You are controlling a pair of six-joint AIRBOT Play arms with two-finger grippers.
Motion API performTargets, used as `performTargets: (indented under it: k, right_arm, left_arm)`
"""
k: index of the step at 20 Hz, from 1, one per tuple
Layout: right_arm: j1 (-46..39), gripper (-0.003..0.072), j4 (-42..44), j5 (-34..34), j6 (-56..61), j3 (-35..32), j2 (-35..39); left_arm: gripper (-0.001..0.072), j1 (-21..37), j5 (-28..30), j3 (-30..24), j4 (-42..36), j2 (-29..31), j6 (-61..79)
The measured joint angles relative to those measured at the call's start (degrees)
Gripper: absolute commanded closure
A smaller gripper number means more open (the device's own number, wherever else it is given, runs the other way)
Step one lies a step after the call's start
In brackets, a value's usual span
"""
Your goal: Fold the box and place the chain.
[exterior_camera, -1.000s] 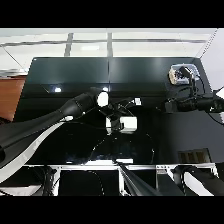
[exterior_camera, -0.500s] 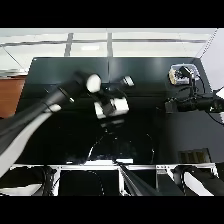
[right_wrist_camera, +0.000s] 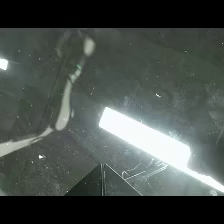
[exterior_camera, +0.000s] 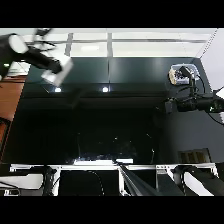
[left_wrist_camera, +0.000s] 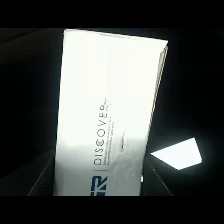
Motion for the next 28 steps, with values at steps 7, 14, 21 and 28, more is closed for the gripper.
performTargets:
  k: [7,14,21,28]
  right_arm:
    - [0.0,0.0669,0.0,-0.1,2.4,0.0,0.0]
    - [0.0,0.0668,0.7,-1.9,3.7,0.0,0.0]
    - [0.0,0.0669,0.9,-2.5,3.4,0.0,0.0]
    - [0.0,0.0669,0.9,-7.1,-0.8,0.0,0.0]
  left_arm:
    - [0.0438,14.8,0.9,16.6,-0.6,-16.6,-1.3]
    - [0.0003,17.2,0.9,26.5,-4.5,-29.0,0.0]
    - [0.0572,17.4,1.9,29.7,-7.1,-17.6,-3.2]
    - [0.0685,11.7,-2.4,8.0,-16.2,14.9,-8.4]
